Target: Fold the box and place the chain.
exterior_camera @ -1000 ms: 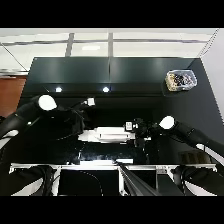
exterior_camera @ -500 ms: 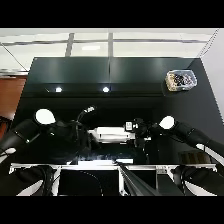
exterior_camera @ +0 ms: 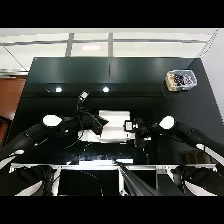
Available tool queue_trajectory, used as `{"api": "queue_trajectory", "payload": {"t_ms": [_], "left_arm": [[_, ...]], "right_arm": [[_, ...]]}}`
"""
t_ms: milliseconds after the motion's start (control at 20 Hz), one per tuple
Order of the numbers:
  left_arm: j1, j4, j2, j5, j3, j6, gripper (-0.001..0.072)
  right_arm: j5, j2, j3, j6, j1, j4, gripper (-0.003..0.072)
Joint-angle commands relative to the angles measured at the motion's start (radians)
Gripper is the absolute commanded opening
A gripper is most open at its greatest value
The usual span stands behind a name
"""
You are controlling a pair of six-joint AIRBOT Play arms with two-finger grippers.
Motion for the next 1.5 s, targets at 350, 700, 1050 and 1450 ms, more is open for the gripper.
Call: {"api": "queue_trajectory", "payload": {"t_ms": [350,700,1050,1450], "left_arm": [[-0.015,0.079,-0.098,0.079,0.003,0.032,0.0029],[0.025,0.35,-0.11,-0.116,0.113,0.002,0.003],[0.354,0.661,0.119,-0.432,0.208,-0.129,0.003],[0.224,0.676,0.111,-0.356,0.025,0.325,0.0706]], "right_arm": [[0.001,0.0,-0.001,0.0,0.001,0.0,0.0487],[0.0,0.0,-0.001,0.0,0.0,0.0,0.0487],[0.001,0.0,-0.001,0.0,0.0,0.0,0.0487],[0.001,0.0,-0.001,0.0,0.0,0.0,0.0487]]}}
